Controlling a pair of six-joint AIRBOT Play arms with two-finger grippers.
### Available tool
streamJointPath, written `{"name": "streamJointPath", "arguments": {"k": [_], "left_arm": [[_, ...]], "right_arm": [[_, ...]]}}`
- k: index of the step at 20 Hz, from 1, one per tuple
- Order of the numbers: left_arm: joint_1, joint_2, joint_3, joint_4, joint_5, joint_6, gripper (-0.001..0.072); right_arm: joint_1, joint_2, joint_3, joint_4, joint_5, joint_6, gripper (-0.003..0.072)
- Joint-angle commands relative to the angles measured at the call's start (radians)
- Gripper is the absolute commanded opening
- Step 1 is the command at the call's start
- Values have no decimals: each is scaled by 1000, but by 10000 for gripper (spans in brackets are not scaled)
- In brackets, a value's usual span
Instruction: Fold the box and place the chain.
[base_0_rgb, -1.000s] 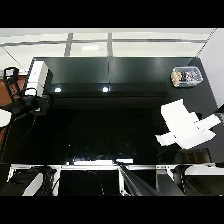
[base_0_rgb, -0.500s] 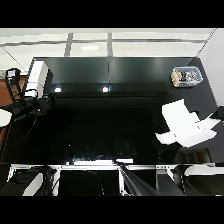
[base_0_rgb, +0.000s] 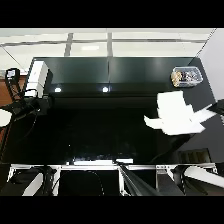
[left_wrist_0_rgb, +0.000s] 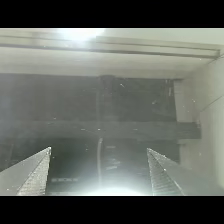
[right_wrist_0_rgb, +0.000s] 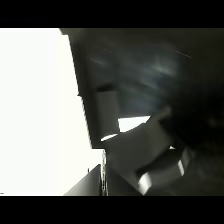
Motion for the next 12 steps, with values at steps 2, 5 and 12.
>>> {"name": "streamJointPath", "arguments": {"k": [2, 5, 12], "left_arm": [[-25, -12, 0, -87, -5, 2, 701], [-114, -40, 0, -161, -2, 23, 697], [-237, -401, 224, -332, -164, 0, 698]], "right_arm": [[166, 264, -293, 313, -179, -3, 13], [396, 328, -424, 422, -313, 3, 13], [837, 331, -565, 558, -614, -23, 13]]}}
